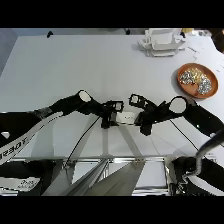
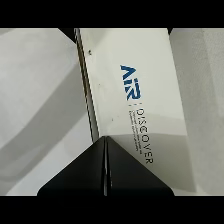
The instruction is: Fold the box and place the chain.
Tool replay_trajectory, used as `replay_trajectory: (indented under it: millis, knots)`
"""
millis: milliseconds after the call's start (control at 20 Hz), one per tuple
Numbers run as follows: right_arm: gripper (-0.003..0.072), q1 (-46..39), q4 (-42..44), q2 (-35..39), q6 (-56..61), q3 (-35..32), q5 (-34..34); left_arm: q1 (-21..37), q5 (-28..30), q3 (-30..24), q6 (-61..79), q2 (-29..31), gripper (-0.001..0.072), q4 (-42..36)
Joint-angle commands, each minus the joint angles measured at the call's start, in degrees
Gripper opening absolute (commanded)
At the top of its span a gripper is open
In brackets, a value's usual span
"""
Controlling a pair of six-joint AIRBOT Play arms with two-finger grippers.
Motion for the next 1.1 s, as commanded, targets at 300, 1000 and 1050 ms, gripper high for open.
replay_trajectory:
  millis: [300, 1000, 1050]
  knots:
    - [0.0014, -9.77, -1.18, 15.26, 16.96, 0.24, -1.55, 0.04, 0.20, -0.02, -0.07, 0.04, 0.0133, -0.11]
    - [0.0014, -20.59, -32.50, 12.28, 58.18, -3.58, 17.62, 0.04, 0.22, -0.02, -0.07, 0.04, 0.0133, -0.11]
    - [0.0014, -20.59, -32.33, 11.80, 59.14, -3.58, 19.19, 0.04, 0.20, -0.02, -0.07, 0.04, 0.0133, -0.11]
